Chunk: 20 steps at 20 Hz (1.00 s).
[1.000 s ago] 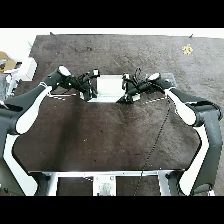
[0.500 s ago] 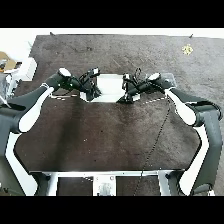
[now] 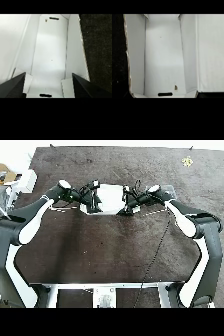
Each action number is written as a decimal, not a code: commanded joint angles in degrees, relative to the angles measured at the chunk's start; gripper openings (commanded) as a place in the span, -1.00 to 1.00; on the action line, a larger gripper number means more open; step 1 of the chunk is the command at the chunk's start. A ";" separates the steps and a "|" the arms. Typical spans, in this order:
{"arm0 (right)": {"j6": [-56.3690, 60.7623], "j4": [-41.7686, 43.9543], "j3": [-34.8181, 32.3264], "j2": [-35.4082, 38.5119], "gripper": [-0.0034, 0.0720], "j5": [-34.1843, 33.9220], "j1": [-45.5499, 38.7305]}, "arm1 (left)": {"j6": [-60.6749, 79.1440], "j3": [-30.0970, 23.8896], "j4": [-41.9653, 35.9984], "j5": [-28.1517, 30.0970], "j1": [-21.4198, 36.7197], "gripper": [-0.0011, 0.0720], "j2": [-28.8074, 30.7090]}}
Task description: Fold the box and place the chain.
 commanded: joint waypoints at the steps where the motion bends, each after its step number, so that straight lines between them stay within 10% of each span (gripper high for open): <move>1: 0.07 0.07 0.02 -0.04 0.19 -0.11 0.04 | -0.37 -0.02 -0.02 0.96 0.00 0.86 -0.02; 4: 0.09 0.07 0.02 -0.04 0.20 -0.11 0.04 | -2.34 -0.02 0.31 1.53 0.44 0.82 0.00; 13: 0.07 0.04 0.02 -0.04 0.19 -0.11 0.04 | -23.15 1.64 3.96 -8.92 7.80 -0.92 5.05; 17: 0.07 0.07 0.02 -0.04 0.19 -0.11 0.04 | -40.54 4.37 6.10 -16.61 13.22 -0.95 7.54; 20: 0.07 0.07 0.02 -0.04 0.19 -0.11 0.04 | -55.15 4.35 9.20 -11.67 16.68 -0.95 8.72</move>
